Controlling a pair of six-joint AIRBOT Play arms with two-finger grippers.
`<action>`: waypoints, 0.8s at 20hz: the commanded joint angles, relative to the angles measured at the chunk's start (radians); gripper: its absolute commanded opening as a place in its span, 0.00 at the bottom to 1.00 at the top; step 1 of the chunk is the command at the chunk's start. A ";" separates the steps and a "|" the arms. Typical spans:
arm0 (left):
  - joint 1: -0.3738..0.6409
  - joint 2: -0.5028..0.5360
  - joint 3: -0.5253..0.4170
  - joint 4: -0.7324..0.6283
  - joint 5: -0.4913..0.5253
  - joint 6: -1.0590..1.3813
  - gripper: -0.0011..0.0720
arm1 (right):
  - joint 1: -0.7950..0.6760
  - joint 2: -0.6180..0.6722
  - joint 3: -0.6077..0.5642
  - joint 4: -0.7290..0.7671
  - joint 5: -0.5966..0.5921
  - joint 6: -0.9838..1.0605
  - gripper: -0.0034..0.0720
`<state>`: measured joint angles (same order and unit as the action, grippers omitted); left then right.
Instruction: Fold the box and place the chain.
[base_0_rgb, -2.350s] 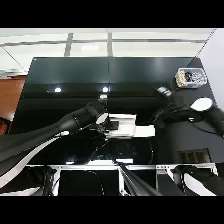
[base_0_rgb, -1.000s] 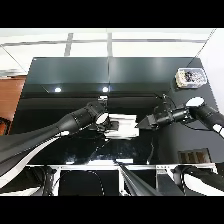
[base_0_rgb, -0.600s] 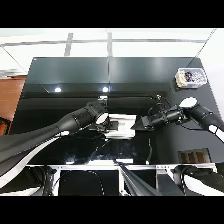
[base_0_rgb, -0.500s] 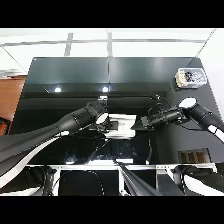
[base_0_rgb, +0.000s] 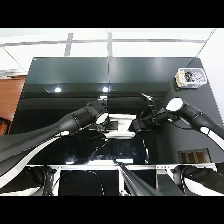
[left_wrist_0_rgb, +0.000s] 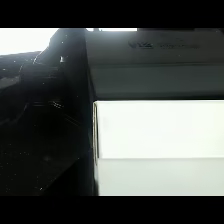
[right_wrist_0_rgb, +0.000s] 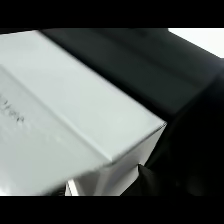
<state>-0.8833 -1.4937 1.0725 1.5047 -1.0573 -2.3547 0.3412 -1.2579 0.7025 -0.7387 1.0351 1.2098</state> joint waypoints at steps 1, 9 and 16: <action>0.000 0.000 0.001 0.001 0.001 0.001 0.05 | 0.124 0.000 0.060 -0.248 -0.088 0.252 0.69; 0.000 0.000 0.001 0.001 0.000 0.001 0.05 | 0.362 -0.007 0.164 -0.783 -0.003 0.944 0.69; 0.000 0.000 0.001 0.001 -0.002 0.001 0.05 | 0.421 -0.074 0.164 -0.781 0.028 1.000 0.48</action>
